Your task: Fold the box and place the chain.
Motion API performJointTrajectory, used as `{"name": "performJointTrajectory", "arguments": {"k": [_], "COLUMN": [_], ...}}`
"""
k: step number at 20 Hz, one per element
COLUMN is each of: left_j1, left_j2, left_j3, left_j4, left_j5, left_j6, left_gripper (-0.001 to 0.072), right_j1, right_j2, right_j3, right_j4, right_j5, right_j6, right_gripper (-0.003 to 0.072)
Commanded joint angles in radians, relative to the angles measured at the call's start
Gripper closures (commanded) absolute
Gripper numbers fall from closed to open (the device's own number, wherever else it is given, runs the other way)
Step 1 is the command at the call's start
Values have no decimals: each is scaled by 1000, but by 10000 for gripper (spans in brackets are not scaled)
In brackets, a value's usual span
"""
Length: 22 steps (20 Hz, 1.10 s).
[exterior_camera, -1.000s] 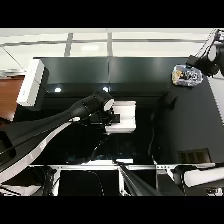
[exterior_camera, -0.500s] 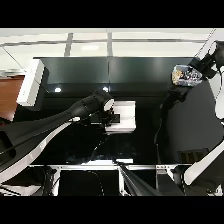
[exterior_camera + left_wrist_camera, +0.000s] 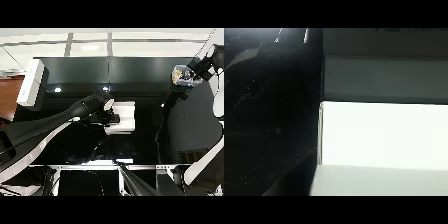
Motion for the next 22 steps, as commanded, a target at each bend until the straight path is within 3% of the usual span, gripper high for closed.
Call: {"name": "performJointTrajectory", "arguments": {"k": [1,8,11,18,22], "left_j1": [0,0,0,1,1], "left_j2": [0,0,0,0,0], "left_j3": [0,0,0,0,0], "left_j4": [1,-52,-51,-51,-51], "left_j5": [-1,1,5,8,7], "left_j6": [0,0,0,0,0], "left_gripper": [681,680,680,680,680], "right_j1": [-7,-4,6,24,114], "right_j2": [61,447,624,914,1062], "right_j3": [1,1,-2,-90,-211], "right_j4": [-6,3,184,524,555], "right_j5": [-9,-24,-29,55,58], "right_j6": [-82,-433,-597,-620,-620], "right_gripper": [674,677,678,679,679]}}
